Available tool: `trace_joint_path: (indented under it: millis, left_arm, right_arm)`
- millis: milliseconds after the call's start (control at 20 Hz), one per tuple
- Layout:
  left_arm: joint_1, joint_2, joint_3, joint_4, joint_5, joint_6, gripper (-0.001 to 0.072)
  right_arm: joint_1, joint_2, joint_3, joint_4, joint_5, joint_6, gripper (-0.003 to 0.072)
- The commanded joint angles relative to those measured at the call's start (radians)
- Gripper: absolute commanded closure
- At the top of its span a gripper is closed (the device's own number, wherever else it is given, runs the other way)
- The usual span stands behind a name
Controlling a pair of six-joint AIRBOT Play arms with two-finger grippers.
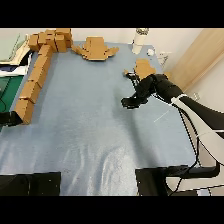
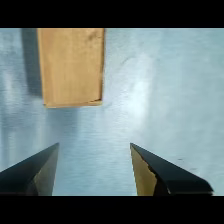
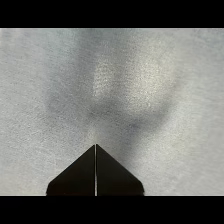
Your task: Fold the box.
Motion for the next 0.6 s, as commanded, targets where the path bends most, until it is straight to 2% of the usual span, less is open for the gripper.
trace_joint_path:
  millis: [0, 50, 100, 200, 350, 550]
  left_arm:
    - [-0.009, 0.035, 0.010, -0.276, -0.121, -0.046, 0.0451]
    - [-0.031, 0.035, 0.010, -0.347, -0.144, -0.015, 0.0702]
    - [-0.074, 0.035, 0.010, -0.389, -0.154, -0.012, 0.0696]
    - [-0.198, 0.033, 0.012, -0.365, -0.138, -0.049, 0.0696]
    - [-0.426, 0.018, 0.040, -0.266, -0.023, -0.183, 0.0697]
    - [-0.712, -0.072, 0.165, -0.161, 0.095, -0.293, 0.0697]
  right_arm:
    - [-0.001, 0.000, 0.001, 0.000, 0.000, 0.000, 0.0682]
    - [-0.001, 0.000, 0.001, 0.000, 0.000, 0.000, 0.0683]
    - [-0.001, 0.000, 0.001, 0.000, 0.000, 0.000, 0.0682]
    - [-0.001, 0.000, 0.001, 0.000, 0.000, 0.000, 0.0682]
    - [-0.001, 0.000, 0.001, 0.000, 0.000, 0.000, 0.0683]
    - [-0.001, 0.000, 0.001, 0.000, 0.000, 0.000, 0.0682]
